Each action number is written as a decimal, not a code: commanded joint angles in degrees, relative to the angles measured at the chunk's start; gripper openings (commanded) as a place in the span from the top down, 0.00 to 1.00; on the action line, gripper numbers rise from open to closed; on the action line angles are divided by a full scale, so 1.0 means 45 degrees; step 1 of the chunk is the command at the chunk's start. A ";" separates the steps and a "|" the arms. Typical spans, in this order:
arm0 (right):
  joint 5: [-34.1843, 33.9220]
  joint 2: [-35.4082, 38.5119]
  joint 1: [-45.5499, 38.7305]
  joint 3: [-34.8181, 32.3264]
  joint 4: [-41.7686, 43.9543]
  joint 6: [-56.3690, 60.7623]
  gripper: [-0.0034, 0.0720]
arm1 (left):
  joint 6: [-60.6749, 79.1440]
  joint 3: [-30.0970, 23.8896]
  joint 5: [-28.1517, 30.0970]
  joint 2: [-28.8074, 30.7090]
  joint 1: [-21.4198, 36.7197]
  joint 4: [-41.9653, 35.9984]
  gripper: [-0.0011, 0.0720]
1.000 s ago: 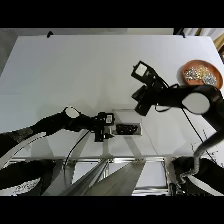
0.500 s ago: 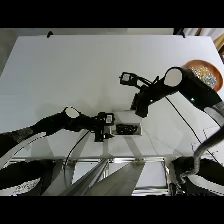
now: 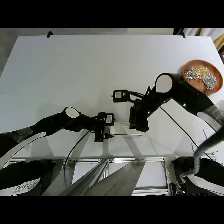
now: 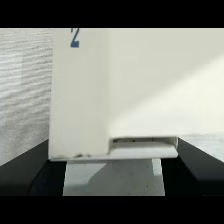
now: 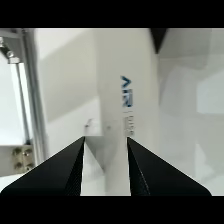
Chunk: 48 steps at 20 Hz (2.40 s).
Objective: Fold the box and place the chain.
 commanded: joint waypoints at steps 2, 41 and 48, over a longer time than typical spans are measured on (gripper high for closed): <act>-0.1379 0.1025 0.0505 -0.1205 0.0053 -0.0097 0.55 | 0.0000 -0.0005 0.0005 0.0010 -0.0005 0.0000 0.94; -0.4007 0.1365 0.1588 -0.2506 -0.1438 0.1375 0.59 | 0.0000 -0.0005 0.0005 0.0010 -0.0005 0.0000 0.94; -0.4148 0.1724 0.1583 -0.2637 -0.1418 0.1365 0.52 | 0.0000 -0.0005 0.0005 0.0010 -0.0005 0.0000 0.94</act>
